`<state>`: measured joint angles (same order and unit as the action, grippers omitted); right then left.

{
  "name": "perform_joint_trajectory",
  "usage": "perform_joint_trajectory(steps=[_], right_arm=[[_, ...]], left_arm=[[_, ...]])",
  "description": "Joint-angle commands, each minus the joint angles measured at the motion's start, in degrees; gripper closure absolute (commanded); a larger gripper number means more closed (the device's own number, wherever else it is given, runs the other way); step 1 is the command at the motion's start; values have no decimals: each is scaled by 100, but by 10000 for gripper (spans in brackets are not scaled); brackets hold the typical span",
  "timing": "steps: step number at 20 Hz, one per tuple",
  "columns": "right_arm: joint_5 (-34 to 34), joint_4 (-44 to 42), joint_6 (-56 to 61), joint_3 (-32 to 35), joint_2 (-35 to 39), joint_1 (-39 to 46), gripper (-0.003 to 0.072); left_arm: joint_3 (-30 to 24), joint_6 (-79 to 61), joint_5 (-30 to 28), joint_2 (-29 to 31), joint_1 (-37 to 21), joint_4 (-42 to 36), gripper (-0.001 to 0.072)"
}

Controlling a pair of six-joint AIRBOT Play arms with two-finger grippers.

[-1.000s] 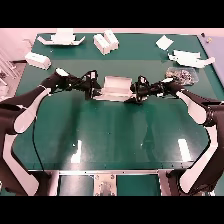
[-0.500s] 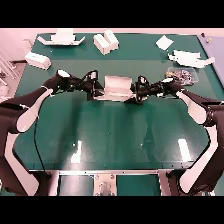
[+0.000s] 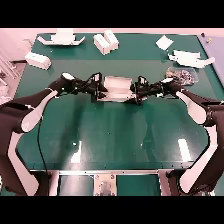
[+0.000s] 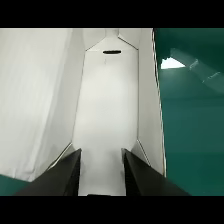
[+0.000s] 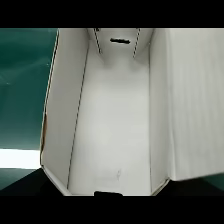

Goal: Fold the box and place the chain.

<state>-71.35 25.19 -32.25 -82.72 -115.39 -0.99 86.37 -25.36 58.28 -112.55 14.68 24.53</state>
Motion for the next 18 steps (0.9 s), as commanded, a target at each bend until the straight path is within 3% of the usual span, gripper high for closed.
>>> perform_joint_trajectory(steps=[1,7,8,9,18], right_arm=[[15,-15,11,2,0,2,131],[15,-15,11,2,0,2,131],[15,-15,11,2,0,2,131],[15,-15,11,2,0,2,131],[15,-15,11,2,0,2,131]], left_arm=[[11,-105,-168,-13,74,-9,487],[11,35,-188,-13,63,50,480],[11,96,-186,-13,63,50,367],[11,162,-188,-13,63,48,326],[11,256,-162,-13,63,46,326]])
